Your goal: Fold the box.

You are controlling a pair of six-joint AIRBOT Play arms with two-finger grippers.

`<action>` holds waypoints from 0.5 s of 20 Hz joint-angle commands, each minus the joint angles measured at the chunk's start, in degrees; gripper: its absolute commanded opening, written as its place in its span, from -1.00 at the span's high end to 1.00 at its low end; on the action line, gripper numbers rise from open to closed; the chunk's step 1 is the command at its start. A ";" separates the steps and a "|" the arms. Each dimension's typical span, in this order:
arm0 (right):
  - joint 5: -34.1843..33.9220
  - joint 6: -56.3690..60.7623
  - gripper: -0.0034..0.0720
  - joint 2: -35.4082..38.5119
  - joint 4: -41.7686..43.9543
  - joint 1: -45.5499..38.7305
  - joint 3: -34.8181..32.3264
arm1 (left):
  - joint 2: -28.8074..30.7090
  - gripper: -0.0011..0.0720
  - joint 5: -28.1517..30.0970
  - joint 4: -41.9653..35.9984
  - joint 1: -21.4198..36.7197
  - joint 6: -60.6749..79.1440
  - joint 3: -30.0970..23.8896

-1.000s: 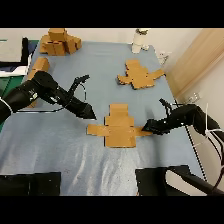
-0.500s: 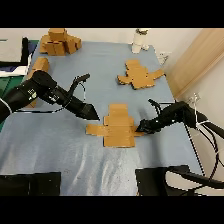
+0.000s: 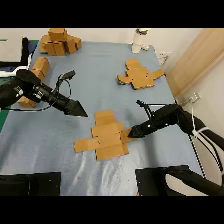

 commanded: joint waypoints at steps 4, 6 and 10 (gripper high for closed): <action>11.13 5.03 0.91 16.33 -2.86 8.35 -6.16 | -0.04 -0.37 1.05 -0.04 5.99 6.03 -8.66; 9.90 6.62 0.91 17.09 -3.15 9.66 -6.19 | -0.11 -0.37 6.10 -0.13 4.74 7.76 -11.50; 9.62 8.70 0.91 17.09 -3.10 13.07 -6.19 | -1.77 -0.37 14.60 -3.89 0.00 12.15 -12.81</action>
